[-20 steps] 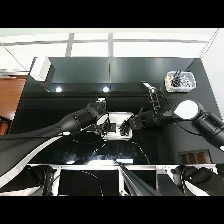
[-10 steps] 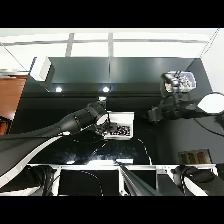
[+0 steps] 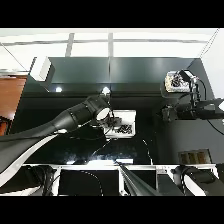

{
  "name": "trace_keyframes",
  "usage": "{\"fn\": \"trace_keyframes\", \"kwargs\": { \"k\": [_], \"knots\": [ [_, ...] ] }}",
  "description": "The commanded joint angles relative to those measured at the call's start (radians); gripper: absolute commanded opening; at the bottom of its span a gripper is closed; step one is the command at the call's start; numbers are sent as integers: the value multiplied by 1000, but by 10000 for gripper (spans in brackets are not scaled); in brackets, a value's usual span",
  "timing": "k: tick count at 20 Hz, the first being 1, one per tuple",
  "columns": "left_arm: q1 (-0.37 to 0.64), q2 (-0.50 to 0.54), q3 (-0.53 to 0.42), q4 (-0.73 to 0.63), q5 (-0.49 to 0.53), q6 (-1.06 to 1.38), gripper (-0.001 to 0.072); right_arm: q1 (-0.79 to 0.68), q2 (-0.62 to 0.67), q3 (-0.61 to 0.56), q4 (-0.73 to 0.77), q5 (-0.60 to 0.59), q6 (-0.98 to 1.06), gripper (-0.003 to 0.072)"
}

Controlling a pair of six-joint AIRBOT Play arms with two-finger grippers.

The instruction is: Fold the box and place the chain.

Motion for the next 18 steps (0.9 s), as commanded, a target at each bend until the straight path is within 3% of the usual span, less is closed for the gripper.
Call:
{"fn": "trace_keyframes", "kwargs": {
  "k": [1, 4, 7, 9, 11, 13, 14, 15, 16, 17, 18],
  "knots": [
    [0, 87, 30, 22, -81, 175, 634, -5, 3, 1, -7, 6, -1, 266],
    [40, 215, -29, 228, -224, 221, 634, -5, 3, 1, -7, 6, 3, 266],
    [226, 373, -198, 207, -166, 298, 634, -5, 3, 1, -7, 4, 6, 266],
    [394, 455, -338, 33, -5, 382, 634, -5, 3, 1, -7, -7, 9, 266],
    [512, 494, -470, -280, 174, 699, 634, -5, 3, 1, -7, -16, 22, 266],
    [557, 477, -559, -667, 178, 1219, 634, -5, 3, 1, -7, -16, 45, 266],
    [555, 458, -578, -765, 132, 1429, 634, -5, 3, 1, -7, -15, 54, 266],
    [539, 436, -586, -790, 91, 1591, 634, -5, 3, 1, -7, -10, 56, 266],
    [520, 415, -586, -779, 90, 1688, 647, -5, 3, 1, -6, -8, 56, 266],
    [505, 394, -586, -773, 99, 1783, 713, -5, 3, 1, -6, -8, 60, 266],
    [494, 373, -586, -771, 114, 1907, 710, -5, 3, 1, -6, -8, 63, 266]
  ]
}}
